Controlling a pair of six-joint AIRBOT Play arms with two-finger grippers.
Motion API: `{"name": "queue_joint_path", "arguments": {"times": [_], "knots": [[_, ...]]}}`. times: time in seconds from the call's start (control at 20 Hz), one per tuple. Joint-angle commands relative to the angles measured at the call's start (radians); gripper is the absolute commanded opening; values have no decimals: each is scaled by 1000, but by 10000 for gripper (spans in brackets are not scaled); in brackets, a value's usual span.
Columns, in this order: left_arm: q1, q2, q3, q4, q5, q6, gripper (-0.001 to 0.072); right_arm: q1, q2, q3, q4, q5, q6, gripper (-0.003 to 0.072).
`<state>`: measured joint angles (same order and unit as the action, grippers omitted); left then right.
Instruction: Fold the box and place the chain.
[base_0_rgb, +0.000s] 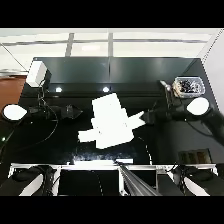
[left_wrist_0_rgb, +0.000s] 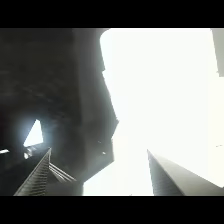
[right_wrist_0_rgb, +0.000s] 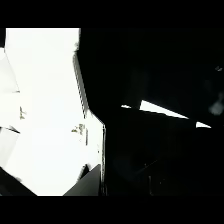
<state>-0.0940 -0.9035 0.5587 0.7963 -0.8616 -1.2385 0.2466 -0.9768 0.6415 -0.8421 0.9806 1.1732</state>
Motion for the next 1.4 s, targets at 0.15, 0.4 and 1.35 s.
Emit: {"name": "queue_joint_path", "arguments": {"times": [0.15,0.4,1.35], "knots": [[1,-190,35,-190,-115,195,696,73,121,-135,6,-124,28,21],[-39,-353,106,-222,-143,306,697,73,121,-135,29,-125,28,21],[-44,-683,211,-327,-497,848,663,73,121,-135,24,-85,27,21]]}}
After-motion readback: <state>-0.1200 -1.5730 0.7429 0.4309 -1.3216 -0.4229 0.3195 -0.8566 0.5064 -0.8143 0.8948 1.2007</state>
